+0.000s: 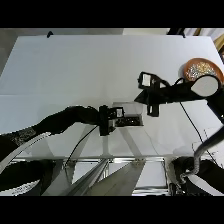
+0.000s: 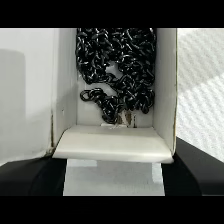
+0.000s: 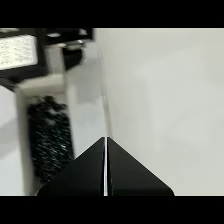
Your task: Fold the box and place the chain.
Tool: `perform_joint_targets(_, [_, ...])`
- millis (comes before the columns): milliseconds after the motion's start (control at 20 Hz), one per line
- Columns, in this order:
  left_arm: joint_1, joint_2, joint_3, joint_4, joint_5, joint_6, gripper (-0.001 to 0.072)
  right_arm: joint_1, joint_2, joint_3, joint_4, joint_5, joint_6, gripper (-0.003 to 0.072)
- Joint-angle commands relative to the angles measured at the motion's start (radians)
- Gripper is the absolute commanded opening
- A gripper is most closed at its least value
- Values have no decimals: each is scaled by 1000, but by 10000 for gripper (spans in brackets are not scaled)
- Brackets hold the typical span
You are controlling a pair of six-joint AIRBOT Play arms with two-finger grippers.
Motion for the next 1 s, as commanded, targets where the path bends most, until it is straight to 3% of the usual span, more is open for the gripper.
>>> perform_joint_targets(0, [0, 0, 0, 0, 0, 0, 211, -55, -90, 52, -14, -45, 0, 13])
perform_joint_targets(200, [0, 0, 0, 0, 0, 0, 211, 25, -274, 51, -9, -51, -2, 13])
perform_joint_targets(300, [0, 0, 0, 0, 0, 0, 211, 73, -286, 50, -8, -51, -48, 13])
perform_joint_targets(450, [0, 0, 0, 0, 0, 0, 211, 90, -254, 36, 6, -39, -66, 12])
perform_joint_targets(800, [0, 0, 0, 0, 0, 0, 211, 106, -36, -138, 7, -42, -156, 11])
perform_joint_targets(950, [0, 0, 0, 0, 0, 0, 211, 139, -19, -191, 6, -53, -159, 16])
